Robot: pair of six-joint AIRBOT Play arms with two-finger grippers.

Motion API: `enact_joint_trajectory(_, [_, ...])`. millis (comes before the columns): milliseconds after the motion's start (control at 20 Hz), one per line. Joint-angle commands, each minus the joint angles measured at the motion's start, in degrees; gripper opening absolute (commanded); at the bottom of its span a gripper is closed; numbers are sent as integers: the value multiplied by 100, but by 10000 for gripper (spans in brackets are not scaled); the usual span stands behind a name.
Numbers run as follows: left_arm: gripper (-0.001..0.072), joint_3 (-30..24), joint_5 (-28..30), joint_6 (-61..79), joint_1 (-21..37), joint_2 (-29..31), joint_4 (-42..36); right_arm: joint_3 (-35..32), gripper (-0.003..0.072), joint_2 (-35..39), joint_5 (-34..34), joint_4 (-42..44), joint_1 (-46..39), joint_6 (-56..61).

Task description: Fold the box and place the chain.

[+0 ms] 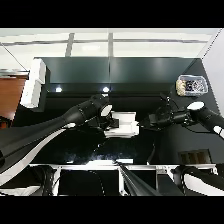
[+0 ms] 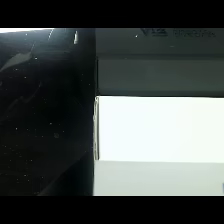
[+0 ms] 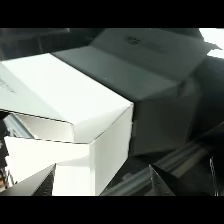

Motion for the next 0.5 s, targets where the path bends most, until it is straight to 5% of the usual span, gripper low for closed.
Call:
enact_joint_trajectory(0, [25,-4,2,2,4,0,0,107,650,-9,-37,-109,280,341])
enact_joint_trajectory(50, [26,-4,2,2,4,0,0,120,649,-9,-175,-98,450,468])
enact_joint_trajectory(150, [25,-4,4,0,4,0,0,293,461,-9,-315,-240,791,678])
enact_joint_trajectory(450, [25,-4,4,2,4,0,0,844,461,-9,-1110,-1829,1950,2820])
